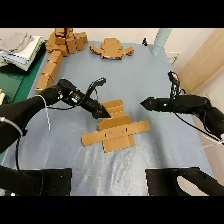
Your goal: Fold the box.
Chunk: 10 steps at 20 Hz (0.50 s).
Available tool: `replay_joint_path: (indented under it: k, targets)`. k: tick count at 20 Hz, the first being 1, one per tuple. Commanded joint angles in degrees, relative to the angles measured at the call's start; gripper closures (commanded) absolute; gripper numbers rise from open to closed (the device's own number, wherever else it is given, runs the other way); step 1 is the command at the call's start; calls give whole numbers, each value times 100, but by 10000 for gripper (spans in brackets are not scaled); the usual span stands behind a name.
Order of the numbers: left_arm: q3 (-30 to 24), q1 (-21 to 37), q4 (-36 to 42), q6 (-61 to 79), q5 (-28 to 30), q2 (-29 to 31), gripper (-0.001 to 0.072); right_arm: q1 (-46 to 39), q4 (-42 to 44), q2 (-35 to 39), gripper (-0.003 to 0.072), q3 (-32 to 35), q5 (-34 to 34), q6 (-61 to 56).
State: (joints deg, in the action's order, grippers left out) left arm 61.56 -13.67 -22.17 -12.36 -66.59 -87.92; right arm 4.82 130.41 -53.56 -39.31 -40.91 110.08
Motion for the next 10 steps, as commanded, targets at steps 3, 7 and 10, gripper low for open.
replay_joint_path:
  k: [3,7,10]
  targets:
    - [-92,-802,-883,732,1021,553,703,52,-4,-186,407,-179,22,-321]
    - [-236,-1167,-1147,675,1565,538,702,254,122,-498,406,-181,44,-315]
    - [-354,-1161,-1115,485,1539,535,701,424,140,-621,406,-179,44,-278]
